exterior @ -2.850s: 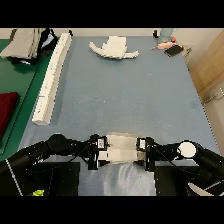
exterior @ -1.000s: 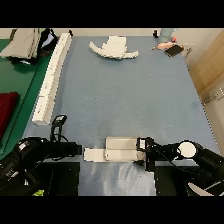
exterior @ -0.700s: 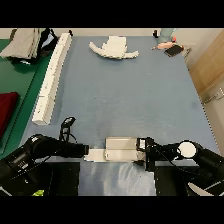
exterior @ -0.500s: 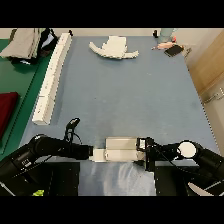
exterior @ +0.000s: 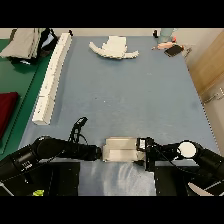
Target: Fold the box.
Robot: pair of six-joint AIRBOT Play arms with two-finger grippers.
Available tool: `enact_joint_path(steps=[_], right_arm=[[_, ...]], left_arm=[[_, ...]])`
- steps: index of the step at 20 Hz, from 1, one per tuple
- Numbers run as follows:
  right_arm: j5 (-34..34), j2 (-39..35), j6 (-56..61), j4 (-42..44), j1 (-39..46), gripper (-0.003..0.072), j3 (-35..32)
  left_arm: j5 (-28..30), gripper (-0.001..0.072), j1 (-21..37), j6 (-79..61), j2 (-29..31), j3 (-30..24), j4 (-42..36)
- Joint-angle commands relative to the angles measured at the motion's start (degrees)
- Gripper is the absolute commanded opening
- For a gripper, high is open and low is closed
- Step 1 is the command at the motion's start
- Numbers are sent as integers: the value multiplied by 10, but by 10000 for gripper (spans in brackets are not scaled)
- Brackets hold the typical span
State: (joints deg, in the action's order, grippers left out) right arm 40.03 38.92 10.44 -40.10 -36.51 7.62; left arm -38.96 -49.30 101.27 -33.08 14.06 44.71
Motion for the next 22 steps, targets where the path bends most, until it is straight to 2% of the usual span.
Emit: enact_joint_path(steps=[1, 2, 3, 10, 17, 22], right_arm=[[0, 0, 0, 0, 0, 523, 0], [0, -1, 0, 0, 0, 523, 0], [0, 0, 0, 0, 0, 523, 0], [0, 0, 0, 0, 0, 523, 0], [0, 0, 0, 0, 0, 523, 0], [0, 0, 0, 0, 0, 523, 0]], left_arm=[[9, 83, -6, -3, 0, 6, 3], [7, 374, -6, -3, 0, 6, 3], [7, 482, -6, -1, 0, 6, 4], [11, 483, -6, 22, 0, 8, 28], [51, 484, -6, -15, -1, 16, -15], [31, 481, -8, -12, -39, 17, -30]])
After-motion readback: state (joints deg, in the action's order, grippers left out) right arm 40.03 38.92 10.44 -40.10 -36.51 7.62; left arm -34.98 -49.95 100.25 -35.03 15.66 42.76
